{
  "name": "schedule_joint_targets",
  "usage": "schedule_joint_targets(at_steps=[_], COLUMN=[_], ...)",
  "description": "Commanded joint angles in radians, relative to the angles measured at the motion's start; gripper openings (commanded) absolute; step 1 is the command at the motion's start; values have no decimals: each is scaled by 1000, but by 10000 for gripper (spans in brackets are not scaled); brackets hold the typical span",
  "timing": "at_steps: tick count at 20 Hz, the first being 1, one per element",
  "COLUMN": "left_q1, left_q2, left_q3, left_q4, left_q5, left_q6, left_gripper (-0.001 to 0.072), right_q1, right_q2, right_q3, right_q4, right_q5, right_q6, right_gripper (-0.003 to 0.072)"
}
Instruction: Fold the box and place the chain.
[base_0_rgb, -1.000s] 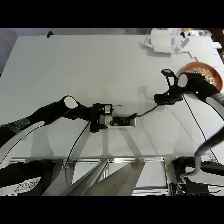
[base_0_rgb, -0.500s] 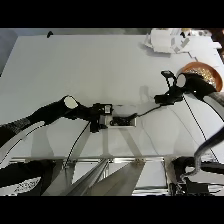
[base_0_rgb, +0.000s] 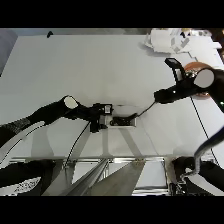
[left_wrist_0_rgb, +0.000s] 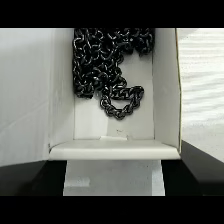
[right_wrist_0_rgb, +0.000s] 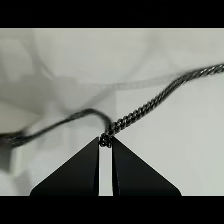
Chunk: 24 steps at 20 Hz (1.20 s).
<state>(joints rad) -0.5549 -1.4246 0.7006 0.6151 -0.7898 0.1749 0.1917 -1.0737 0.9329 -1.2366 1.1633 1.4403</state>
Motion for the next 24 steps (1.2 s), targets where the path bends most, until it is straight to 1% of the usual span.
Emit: schedule_joint_targets(at_steps=[1, 5, 7, 10, 13, 14, 19, 22, 24], left_q1=[-1, -1, 0, 0, 0, 0, 0, 0, 0], left_q2=[0, 0, 0, 0, 0, 0, 0, 0, 0], left_q3=[0, 0, 0, 0, 0, 0, 0, 0, 0], left_q4=[0, 0, 0, 0, 0, 0, 0, 0, 0], left_q5=[0, 0, 0, 0, 0, 0, 0, 0, 0], left_q6=[0, 0, 0, 0, 0, 0, 0, 0, 0], left_gripper=[210, 210, 210, 210, 210, 210, 210, 210, 210], right_q1=[92, 199, 234, 257, 258, 258, 258, 258, 258], right_q2=[136, 166, 166, 166, 166, 166, 166, 166, 164], right_q3=[1, 1, 1, 1, 2, 2, 2, 2, 2], right_q4=[190, 351, 389, 473, 658, 694, 653, 609, 560], right_q5=[17, -22, -42, -44, -19, -18, -37, -96, -109], right_q6=[-37, -62, -62, -78, -165, -186, -193, -193, -192], right_gripper=[8, 8, 8, 8, 8, 8, 8, 8, 8])
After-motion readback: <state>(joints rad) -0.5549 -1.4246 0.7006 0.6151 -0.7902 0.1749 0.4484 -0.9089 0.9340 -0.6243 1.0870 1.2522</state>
